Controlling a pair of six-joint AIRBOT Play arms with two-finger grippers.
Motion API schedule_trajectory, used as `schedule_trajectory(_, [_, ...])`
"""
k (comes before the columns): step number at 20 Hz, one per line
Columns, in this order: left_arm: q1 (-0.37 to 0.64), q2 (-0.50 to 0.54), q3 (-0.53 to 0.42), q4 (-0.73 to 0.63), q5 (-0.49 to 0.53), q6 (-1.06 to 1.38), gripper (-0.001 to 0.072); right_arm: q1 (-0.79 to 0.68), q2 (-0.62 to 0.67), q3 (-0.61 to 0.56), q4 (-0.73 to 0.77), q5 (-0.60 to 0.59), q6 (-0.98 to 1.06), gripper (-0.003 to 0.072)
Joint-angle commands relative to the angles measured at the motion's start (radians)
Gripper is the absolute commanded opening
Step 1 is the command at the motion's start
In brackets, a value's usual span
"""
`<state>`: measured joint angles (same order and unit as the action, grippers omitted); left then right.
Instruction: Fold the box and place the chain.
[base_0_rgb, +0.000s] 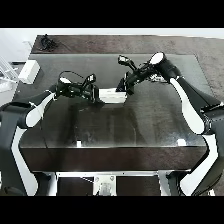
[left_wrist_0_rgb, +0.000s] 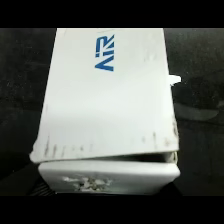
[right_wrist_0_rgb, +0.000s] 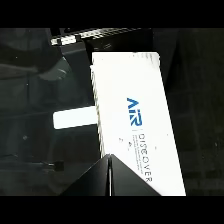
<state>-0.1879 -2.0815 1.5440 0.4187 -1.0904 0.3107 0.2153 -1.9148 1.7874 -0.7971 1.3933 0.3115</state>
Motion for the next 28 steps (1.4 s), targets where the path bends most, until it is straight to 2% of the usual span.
schedule_trajectory(1, [-0.001, 0.0, 0.0, 0.0, 0.001, 0.001, 0.0355, -0.003, 0.0, -0.021, 0.022, 0.002, -0.003, 0.0004])
schedule_trajectory(6, [-0.001, 0.0, 0.0, 0.0, 0.001, 0.001, 0.0355, -0.003, 0.0, -0.149, 0.023, -0.085, -0.01, 0.0003])
schedule_trajectory(9, [-0.001, 0.0, 0.0, 0.0, 0.001, 0.001, 0.0355, -0.001, 0.0, -0.208, 0.024, -0.085, -0.01, 0.0004])
schedule_trajectory(15, [-0.001, 0.0, 0.0, 0.0, 0.002, 0.001, 0.0355, -0.013, 0.087, -0.199, 0.197, -0.085, -0.09, 0.0003])
schedule_trajectory(19, [-0.001, 0.0, 0.0, 0.0, 0.002, 0.001, 0.0355, -0.036, 0.116, -0.197, 0.239, -0.102, -0.087, 0.0003])
schedule_trajectory(21, [-0.001, 0.0, 0.0, 0.0, 0.002, 0.001, 0.0355, -0.038, 0.111, -0.215, 0.239, -0.146, -0.084, 0.0002])
schedule_trajectory(25, [-0.001, 0.0, 0.0, 0.0, 0.002, 0.001, 0.0355, -0.037, 0.111, -0.316, 0.304, -0.335, -0.093, -0.0001])
schedule_trajectory(28, [-0.001, 0.0, 0.0, 0.0, 0.002, 0.001, 0.0355, -0.034, 0.111, -0.388, 0.345, -0.358, -0.118, -0.0001])
